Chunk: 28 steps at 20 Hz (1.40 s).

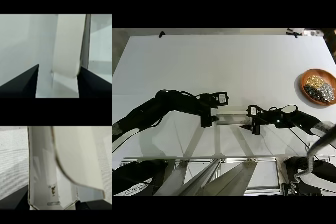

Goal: Fold the box and place the chain.

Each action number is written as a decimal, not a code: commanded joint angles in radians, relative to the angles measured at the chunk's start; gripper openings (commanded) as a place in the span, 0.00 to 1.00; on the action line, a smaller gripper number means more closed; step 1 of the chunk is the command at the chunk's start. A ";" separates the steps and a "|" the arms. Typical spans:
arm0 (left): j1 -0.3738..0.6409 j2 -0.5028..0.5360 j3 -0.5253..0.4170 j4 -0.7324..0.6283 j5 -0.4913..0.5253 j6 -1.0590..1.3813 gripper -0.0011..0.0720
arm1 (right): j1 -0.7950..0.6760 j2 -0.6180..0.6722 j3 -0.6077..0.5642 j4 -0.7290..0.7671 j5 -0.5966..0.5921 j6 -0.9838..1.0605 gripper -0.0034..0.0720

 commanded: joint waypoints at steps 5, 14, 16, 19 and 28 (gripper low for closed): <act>0.001 0.266 0.000 0.332 0.026 -0.324 0.71 | -0.001 0.000 0.000 0.000 0.002 0.000 0.50; -0.046 0.230 -0.053 -0.234 0.325 0.042 0.02 | -0.001 0.000 0.000 0.000 0.003 0.000 0.50; -0.097 0.154 -0.056 -0.332 0.297 0.113 0.02 | -0.001 0.000 0.000 0.001 0.003 0.000 0.50; -0.156 0.074 -0.056 -0.393 -0.019 0.169 0.02 | -0.001 0.000 0.000 0.000 0.003 0.000 0.50; -0.160 -0.140 -0.055 -0.462 -0.647 0.098 0.01 | -0.001 0.000 0.000 0.000 0.003 0.000 0.50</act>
